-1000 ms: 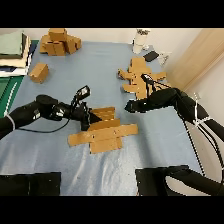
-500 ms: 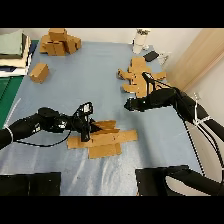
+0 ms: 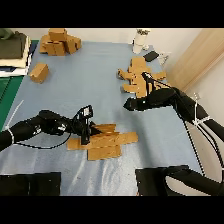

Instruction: Fold the box.

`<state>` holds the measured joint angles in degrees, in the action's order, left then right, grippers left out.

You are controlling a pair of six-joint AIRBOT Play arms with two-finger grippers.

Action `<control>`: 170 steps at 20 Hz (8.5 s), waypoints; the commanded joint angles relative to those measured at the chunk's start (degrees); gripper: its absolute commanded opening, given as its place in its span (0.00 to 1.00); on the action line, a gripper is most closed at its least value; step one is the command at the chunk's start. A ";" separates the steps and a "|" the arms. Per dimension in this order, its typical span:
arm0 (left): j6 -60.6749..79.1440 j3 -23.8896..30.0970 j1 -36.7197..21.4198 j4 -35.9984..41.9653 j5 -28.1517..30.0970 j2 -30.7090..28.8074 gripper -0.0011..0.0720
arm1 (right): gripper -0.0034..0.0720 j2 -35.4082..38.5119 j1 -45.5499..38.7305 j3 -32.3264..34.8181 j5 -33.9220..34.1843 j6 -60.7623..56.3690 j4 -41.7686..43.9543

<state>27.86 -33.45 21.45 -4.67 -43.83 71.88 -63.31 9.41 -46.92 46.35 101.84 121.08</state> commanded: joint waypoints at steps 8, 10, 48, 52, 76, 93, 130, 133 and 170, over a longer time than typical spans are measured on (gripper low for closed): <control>-0.22 0.31 -0.02 -0.39 0.26 0.02 0.03 | 0.05 0.46 0.02 -0.59 10.38 -0.63 -1.75; -0.24 0.31 -0.04 -0.42 0.28 0.02 0.03 | 0.05 2.45 1.20 -0.61 17.97 -5.29 -6.01; -0.24 0.31 0.00 -0.42 0.22 0.02 0.03 | 0.79 14.86 58.07 23.89 -11.47 -10.49 -53.09; -0.24 0.31 0.00 -0.42 0.22 0.02 0.03 | 1.00 15.50 55.41 23.47 -11.89 -12.31 -54.25; -0.24 0.31 0.00 -0.42 0.20 0.02 0.03 | 1.00 17.03 27.76 23.45 -12.63 58.42 -1.38; -0.24 0.31 0.00 -0.42 0.20 0.02 0.03 | 0.99 -0.55 19.02 15.93 -2.32 67.67 6.03; -0.24 0.31 0.00 -0.42 0.22 0.02 0.03 | 0.73 -0.55 20.61 15.93 -1.88 70.23 5.81; -0.24 0.31 -0.04 -0.39 0.26 0.02 0.03 | 0.73 -0.55 20.61 15.93 -1.86 70.20 5.81; -75.71 0.31 -4.70 -32.63 -23.30 -14.73 0.03 | 0.73 -0.55 20.61 15.93 -1.25 70.03 5.81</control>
<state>-25.76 -33.10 15.42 -32.36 -56.95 58.46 -63.83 30.00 -30.98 45.23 171.92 126.87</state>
